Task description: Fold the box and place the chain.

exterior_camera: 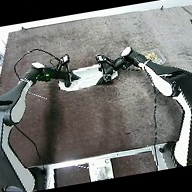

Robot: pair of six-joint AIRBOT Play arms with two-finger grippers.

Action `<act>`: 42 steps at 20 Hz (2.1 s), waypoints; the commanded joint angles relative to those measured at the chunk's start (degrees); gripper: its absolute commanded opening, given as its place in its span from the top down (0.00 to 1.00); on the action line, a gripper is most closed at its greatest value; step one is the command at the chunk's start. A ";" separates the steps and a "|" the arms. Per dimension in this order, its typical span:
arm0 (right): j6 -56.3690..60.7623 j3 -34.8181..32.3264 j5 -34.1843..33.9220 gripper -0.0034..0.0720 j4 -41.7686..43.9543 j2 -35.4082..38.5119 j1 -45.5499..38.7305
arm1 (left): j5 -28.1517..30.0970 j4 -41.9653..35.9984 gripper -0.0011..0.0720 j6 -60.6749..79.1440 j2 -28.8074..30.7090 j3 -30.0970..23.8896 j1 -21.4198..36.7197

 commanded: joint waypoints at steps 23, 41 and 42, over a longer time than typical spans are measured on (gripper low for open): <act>0.04 0.02 -0.90 0.74 -0.20 0.00 -0.04 | 0.04 -0.02 0.97 0.02 -0.02 -0.02 0.07; 0.04 0.02 -0.92 0.74 -0.20 0.00 -0.04 | -3.21 -2.32 0.41 -0.07 0.00 0.92 0.11; 0.04 0.02 -0.90 0.74 -0.20 0.00 -0.04 | -4.90 -2.27 0.41 -0.24 0.04 1.44 0.70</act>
